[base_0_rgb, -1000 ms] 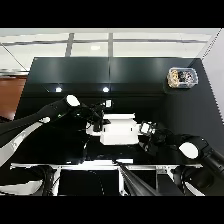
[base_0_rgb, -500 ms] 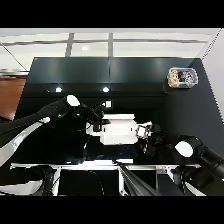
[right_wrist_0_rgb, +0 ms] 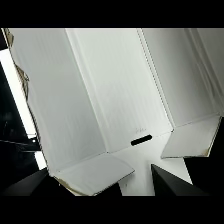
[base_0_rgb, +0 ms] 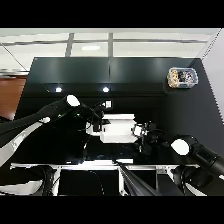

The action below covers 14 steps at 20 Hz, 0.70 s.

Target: Fold the box and place the chain.

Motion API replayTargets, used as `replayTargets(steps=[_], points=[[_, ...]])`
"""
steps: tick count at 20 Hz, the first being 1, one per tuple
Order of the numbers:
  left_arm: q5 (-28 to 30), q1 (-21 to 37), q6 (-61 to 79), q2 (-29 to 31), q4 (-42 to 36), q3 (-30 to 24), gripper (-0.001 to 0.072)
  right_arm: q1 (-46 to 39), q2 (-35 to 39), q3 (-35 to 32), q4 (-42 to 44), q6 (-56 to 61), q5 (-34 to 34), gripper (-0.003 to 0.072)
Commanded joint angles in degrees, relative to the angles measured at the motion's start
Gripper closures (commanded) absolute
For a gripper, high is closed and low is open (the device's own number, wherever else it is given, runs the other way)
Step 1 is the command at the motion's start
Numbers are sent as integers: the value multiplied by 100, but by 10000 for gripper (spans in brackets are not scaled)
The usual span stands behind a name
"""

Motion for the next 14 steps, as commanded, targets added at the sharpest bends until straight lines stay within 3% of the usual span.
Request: replayTargets(steps=[1, 10, 11, 14], points=[[-4, 2, -2, -4, 0, -4, 682, 15, -70, 94, 186, -46, -44, 0], [-9, 2, -2, -4, 0, -4, 682, 13, -103, 448, 146, -273, 42, 0], [-9, 2, -2, -4, 0, -4, 682, 9, -122, 555, 122, -345, 52, 31], [-17, 2, -2, -4, 0, -4, 682, -81, -476, 914, 28, -367, 46, 31]])
